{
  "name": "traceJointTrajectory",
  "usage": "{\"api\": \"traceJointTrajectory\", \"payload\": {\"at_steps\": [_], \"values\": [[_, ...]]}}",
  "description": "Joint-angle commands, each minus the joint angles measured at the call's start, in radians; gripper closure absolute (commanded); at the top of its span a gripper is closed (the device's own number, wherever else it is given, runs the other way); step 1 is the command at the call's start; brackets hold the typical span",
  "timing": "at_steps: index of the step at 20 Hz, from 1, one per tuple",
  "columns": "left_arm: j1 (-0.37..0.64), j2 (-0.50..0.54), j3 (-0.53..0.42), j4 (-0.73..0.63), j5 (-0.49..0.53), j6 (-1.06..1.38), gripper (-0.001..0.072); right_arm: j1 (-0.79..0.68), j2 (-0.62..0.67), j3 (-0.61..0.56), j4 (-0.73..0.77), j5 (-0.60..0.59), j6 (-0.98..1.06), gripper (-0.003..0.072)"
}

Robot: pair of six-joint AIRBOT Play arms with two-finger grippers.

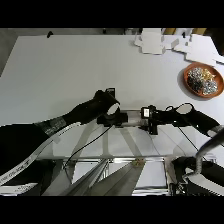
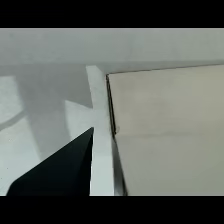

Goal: Fold the box and place the chain.

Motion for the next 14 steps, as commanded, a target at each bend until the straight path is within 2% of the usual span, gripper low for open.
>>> {"api": "traceJointTrajectory", "payload": {"at_steps": [1, 4, 14], "values": [[0.002, -0.055, 0.071, 0.016, -0.117, -0.001, 0.0436, 0.000, 0.001, 0.000, 0.000, 0.000, 0.000, 0.0283], [0.004, -0.088, 0.117, 0.011, -0.120, 0.006, 0.0432, 0.000, 0.001, 0.000, 0.000, 0.000, 0.000, 0.0283], [0.011, -0.114, 0.119, 0.015, -0.077, 0.004, 0.0435, 0.000, 0.001, 0.000, 0.000, 0.000, 0.000, 0.0283]]}}
